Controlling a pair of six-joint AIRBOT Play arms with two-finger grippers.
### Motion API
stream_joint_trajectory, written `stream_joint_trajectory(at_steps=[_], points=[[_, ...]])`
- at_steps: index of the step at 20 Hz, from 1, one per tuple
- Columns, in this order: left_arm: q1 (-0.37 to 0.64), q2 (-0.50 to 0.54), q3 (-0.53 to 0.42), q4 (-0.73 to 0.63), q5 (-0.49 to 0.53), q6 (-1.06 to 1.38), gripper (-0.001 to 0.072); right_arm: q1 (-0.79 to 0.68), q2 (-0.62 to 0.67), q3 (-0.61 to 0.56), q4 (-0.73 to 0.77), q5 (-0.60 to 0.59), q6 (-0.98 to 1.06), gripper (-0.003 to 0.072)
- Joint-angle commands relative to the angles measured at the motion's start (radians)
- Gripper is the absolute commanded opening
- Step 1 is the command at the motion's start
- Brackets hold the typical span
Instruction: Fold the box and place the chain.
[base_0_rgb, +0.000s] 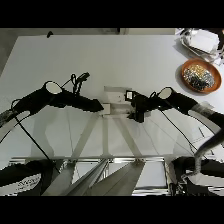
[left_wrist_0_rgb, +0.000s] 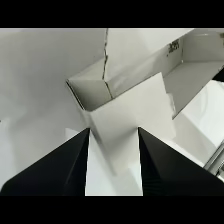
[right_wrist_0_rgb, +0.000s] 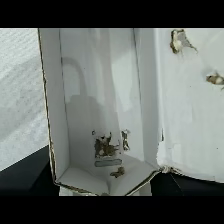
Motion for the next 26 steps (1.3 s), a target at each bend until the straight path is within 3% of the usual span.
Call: stream_joint_trajectory(at_steps=[1, 3, 5, 6, 12, 16, 26], points=[[-0.003, 0.001, 0.001, -0.008, -0.002, 0.001, 0.0347, 0.001, 0.000, 0.000, 0.000, 0.000, 0.000, 0.0300], [-0.005, 0.001, 0.001, -0.008, -0.002, 0.000, 0.0354, 0.001, 0.000, 0.000, 0.000, 0.000, 0.000, 0.0300], [-0.020, 0.000, 0.001, -0.005, 0.000, -0.003, 0.0459, 0.000, 0.000, 0.000, 0.000, 0.000, 0.000, 0.0300], [-0.032, -0.002, 0.004, 0.009, 0.003, -0.005, 0.0463, 0.001, 0.000, 0.000, 0.000, 0.000, 0.000, 0.0300], [-0.133, -0.068, 0.133, 0.284, 0.020, -0.333, 0.0463, 0.001, 0.000, 0.000, 0.000, 0.000, 0.000, 0.0300], [-0.166, -0.074, 0.190, 0.348, 0.031, -0.424, 0.0463, 0.001, 0.000, 0.000, 0.000, 0.000, 0.000, 0.0300], [-0.229, -0.118, 0.224, 0.452, 0.028, -0.628, 0.0453, 0.001, 0.000, 0.000, 0.000, 0.000, 0.000, 0.0300]])
